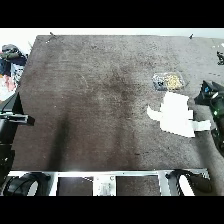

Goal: Fold the box and place the chain.

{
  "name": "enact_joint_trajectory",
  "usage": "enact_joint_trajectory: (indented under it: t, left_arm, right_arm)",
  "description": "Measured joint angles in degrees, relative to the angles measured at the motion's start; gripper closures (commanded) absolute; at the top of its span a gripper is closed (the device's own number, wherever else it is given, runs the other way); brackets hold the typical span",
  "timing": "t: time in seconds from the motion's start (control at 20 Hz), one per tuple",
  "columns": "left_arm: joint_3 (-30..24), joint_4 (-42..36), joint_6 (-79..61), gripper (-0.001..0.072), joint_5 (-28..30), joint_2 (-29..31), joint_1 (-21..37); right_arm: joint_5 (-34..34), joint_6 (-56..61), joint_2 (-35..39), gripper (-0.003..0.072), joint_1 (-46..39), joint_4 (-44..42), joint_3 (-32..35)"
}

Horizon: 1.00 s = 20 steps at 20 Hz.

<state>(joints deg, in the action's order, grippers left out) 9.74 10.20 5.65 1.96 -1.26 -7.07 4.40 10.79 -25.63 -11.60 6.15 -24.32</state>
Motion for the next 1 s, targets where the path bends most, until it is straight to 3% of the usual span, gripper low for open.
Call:
enact_joint_trajectory:
  t: [0.2, 0.5, 0.6, 0.75, 1.0]
  left_arm:
    - [0.0, 0.0, 0.0, 0.0698, 0.0, 0.0, 0.0]
    - [0.0, 0.0, 0.0, 0.0698, 0.0, 0.0, 0.0]
    - [0.0, 0.0, 0.0, 0.0698, 0.0, 0.0, 0.0]
    - [0.0, 0.0, 0.0, 0.0698, 0.0, 0.0, 0.0]
    - [0.0, 0.0, 0.0, 0.0698, 0.0, 0.0, 0.0]
  right_arm:
    - [12.0, 9.1, -13.5, 0.0327, -8.4, 4.9, -8.0]
    - [39.7, 33.8, -29.0, 0.0324, -26.6, 31.6, -22.0]
    - [48.6, 37.9, -33.5, 0.0192, -31.2, 38.4, -27.2]
    - [61.4, 41.6, -40.0, 0.0193, -35.6, 46.5, -34.2]
    - [71.8, 43.9, -47.2, 0.0193, -37.8, 57.2, -39.0]
